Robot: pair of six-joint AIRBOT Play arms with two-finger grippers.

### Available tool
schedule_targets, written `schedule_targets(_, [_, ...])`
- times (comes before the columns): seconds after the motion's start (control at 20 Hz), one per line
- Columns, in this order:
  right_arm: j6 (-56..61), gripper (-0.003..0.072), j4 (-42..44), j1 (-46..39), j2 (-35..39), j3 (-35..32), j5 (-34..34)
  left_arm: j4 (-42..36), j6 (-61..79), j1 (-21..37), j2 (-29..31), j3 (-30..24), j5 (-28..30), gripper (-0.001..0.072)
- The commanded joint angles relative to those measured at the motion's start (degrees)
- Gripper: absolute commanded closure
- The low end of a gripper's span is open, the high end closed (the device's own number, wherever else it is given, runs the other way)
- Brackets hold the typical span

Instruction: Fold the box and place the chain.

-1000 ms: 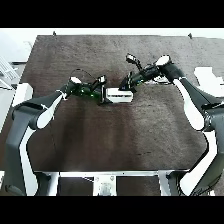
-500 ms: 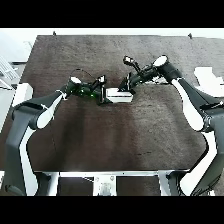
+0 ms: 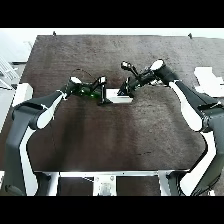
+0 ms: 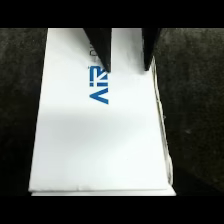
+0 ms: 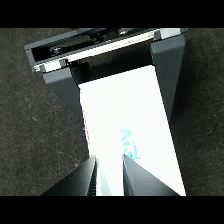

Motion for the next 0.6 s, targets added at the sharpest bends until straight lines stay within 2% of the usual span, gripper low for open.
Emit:
schedule_targets(0.0, [0.07, 0.0483, 0.46, 0.02, 0.09, -0.66, 0.76, -0.13, -0.24, 0.02, 0.04, 0.04, 0.26, 0.0359])
schedule_targets(0.2, [-2.01, 0.0485, 7.41, -1.18, 1.64, -0.39, 1.11, -0.11, -0.24, 0.02, 0.04, 0.04, 0.26, 0.0359])
schedule_targets(0.35, [-2.25, 0.0501, 8.72, -2.40, 2.32, -0.35, 1.36, -0.11, -0.24, 0.02, 0.04, 0.04, 0.26, 0.0359])
schedule_targets(0.4, [-2.25, 0.0564, 8.70, -2.58, 2.29, -0.63, 1.75, -0.11, -0.24, 0.02, 0.04, 0.04, 0.26, 0.0359])
schedule_targets(0.45, [-2.23, 0.0582, 8.72, -2.71, 2.29, -1.20, 2.21, -0.11, -0.24, 0.02, 0.04, 0.04, 0.26, 0.0359])
schedule_targets(0.5, [-2.29, 0.0646, 8.70, -2.71, 2.29, -2.12, 2.16, -0.11, -0.24, 0.02, 0.04, 0.04, 0.26, 0.0359])
schedule_targets(0.55, [-2.32, 0.0675, 8.70, -2.71, 2.29, -3.50, 1.99, -0.11, -0.24, 0.02, 0.04, 0.04, 0.26, 0.0359])
